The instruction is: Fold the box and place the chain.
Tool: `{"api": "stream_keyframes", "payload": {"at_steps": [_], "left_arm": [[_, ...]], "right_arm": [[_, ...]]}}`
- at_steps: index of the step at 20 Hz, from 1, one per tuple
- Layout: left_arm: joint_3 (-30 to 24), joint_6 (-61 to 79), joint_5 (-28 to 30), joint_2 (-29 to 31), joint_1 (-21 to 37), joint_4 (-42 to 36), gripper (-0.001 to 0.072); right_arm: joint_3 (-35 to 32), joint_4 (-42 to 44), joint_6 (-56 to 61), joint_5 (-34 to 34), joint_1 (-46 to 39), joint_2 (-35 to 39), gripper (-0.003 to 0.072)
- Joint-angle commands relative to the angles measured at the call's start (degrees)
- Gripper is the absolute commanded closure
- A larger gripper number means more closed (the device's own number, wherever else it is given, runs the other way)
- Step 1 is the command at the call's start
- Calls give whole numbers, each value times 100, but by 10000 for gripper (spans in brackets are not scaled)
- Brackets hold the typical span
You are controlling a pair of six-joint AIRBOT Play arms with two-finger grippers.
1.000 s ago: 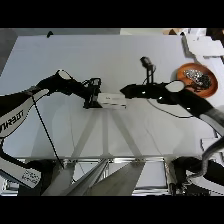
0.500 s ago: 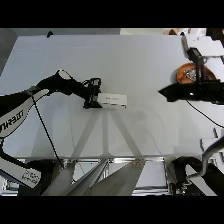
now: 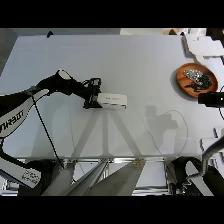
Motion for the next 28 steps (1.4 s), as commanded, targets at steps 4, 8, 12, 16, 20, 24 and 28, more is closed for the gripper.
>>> {"api": "stream_keyframes", "payload": {"at_steps": [4,8,12,16,20,24,28], "left_arm": [[4,-2,4,2,2,-210,435],[4,-4,-20,4,2,-175,436],[7,-422,-63,138,4,-160,702],[7,-1102,-81,949,7,321,702],[7,-2446,-85,2186,15,1246,699],[7,-4684,-170,3272,15,3106,699],[7,-7405,-404,3853,17,5125,699]], "right_arm": [[2,-162,229,-435,-105,9,678],[2,-140,229,-446,-105,9,677],[2,33,229,-446,-105,9,677],[2,140,229,-439,-105,9,677],[2,247,229,-343,-105,9,677],[2,442,229,-245,-105,9,677],[2,439,227,-225,-105,9,677]]}}
